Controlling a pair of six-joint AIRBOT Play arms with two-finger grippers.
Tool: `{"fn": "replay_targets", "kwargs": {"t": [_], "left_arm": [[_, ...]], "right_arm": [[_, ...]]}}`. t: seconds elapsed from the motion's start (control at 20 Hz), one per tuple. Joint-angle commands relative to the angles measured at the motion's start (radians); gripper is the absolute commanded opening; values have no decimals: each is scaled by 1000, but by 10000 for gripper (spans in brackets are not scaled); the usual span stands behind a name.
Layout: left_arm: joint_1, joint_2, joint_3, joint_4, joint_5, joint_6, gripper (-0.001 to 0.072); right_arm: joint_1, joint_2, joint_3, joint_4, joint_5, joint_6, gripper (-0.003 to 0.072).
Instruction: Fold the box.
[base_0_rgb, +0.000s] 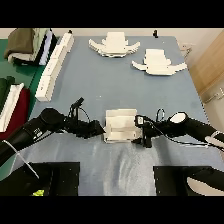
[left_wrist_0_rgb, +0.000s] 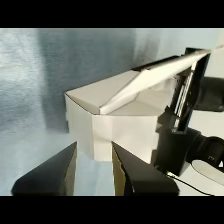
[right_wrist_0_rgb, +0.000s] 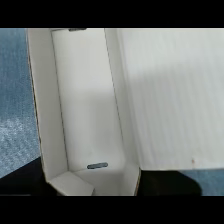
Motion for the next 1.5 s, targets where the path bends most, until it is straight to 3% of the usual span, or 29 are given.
{"fn": "replay_targets", "kwargs": {"t": [0.0,0.3,0.4,1.0,1.45], "left_arm": [[-29,0,5,-27,-11,29,349],[-29,-6,4,-28,74,23,351],[-36,-21,5,-7,56,-1,359],[-288,-84,194,542,52,-548,356],[-376,-188,303,634,6,-661,356]], "right_arm": [[0,0,0,2,0,0,542],[0,0,0,2,0,0,542],[0,0,0,2,0,0,542],[0,0,0,2,0,0,542],[0,0,0,2,0,0,542]]}}
